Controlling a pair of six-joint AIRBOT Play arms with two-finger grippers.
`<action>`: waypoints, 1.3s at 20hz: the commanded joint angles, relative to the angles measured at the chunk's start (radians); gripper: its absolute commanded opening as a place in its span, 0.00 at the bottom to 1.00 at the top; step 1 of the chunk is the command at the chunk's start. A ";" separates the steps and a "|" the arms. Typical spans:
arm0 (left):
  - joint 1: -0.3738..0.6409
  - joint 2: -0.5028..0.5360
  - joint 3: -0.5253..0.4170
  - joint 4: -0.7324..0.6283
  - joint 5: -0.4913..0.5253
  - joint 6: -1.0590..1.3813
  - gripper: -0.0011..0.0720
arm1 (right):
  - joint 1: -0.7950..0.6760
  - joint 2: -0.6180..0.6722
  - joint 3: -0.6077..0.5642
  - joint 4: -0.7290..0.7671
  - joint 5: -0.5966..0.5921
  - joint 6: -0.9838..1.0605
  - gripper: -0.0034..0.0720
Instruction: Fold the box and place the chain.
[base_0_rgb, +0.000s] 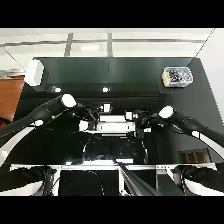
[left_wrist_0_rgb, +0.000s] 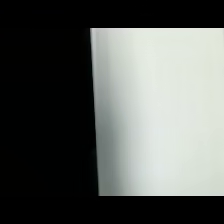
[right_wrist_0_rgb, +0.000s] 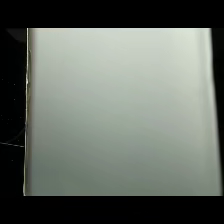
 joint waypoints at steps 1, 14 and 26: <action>0.000 0.000 0.000 0.000 0.000 0.000 0.05 | 0.001 -0.001 0.001 -0.005 -0.006 0.004 0.98; 0.018 0.114 0.031 0.196 -0.033 -0.291 0.91 | 0.001 0.000 0.000 -0.005 -0.005 0.003 0.33; 0.098 0.232 -0.112 -0.270 -0.238 -0.756 0.05 | 0.001 0.000 0.000 -0.005 -0.005 0.004 0.29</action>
